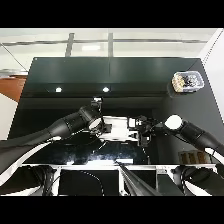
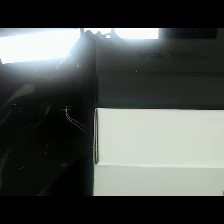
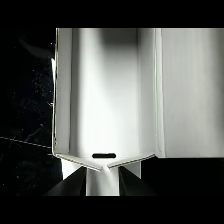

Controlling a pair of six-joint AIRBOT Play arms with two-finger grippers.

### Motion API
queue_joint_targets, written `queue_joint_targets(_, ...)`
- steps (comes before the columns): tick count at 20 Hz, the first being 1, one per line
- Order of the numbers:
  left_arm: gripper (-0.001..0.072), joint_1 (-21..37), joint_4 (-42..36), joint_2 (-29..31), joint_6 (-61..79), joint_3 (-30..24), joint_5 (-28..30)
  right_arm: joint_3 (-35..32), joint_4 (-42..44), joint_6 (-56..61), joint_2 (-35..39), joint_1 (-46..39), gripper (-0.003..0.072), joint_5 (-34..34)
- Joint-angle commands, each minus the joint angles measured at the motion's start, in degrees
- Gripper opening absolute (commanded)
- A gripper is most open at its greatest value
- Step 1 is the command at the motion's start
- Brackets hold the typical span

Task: Fold the box and place the chain.

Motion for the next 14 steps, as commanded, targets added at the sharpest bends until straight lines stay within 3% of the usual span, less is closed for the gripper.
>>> queue_joint_targets(1, 0.0031, 0.04, 0.02, 0.00, 0.07, -0.02, 0.57, 0.00, 0.28, 0.07, -0.04, 0.63, 0.0223, -0.35)
queue_joint_targets(7, 0.0031, 0.04, 0.02, -0.02, 0.07, -0.02, 0.59, 0.00, 10.21, 0.81, -1.18, 1.22, 0.0224, -3.17)
queue_joint_targets(14, 0.0031, 0.04, 0.02, -0.02, 0.07, -0.02, 0.59, 0.00, 10.49, 0.90, -4.13, 6.47, 0.0225, -7.91)
